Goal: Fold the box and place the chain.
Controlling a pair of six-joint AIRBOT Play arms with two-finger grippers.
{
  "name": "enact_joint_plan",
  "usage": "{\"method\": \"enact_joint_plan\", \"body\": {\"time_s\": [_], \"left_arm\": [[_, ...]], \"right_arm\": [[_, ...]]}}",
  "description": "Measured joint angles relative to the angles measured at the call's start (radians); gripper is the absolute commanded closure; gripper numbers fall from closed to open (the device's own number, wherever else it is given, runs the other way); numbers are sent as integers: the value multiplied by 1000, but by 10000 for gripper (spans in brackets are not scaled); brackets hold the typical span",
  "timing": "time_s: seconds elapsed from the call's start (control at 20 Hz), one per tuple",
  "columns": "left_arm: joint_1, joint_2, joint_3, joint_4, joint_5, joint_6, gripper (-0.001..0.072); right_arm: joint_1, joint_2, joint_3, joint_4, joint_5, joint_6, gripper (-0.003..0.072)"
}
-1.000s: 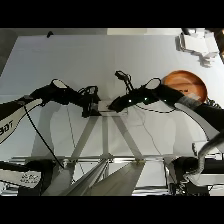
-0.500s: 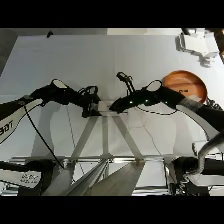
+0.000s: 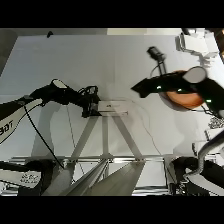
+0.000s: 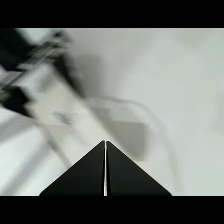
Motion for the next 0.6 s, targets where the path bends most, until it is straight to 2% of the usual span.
{"method": "enact_joint_plan", "body": {"time_s": [0.3,0.45,0.6], "left_arm": [[0,0,0,0,0,0,497],[0,0,0,0,0,0,497],[0,0,0,0,0,1,517]], "right_arm": [[-154,118,0,-404,75,254,671],[-195,132,0,-509,99,312,670],[-210,138,0,-553,104,336,670]]}}
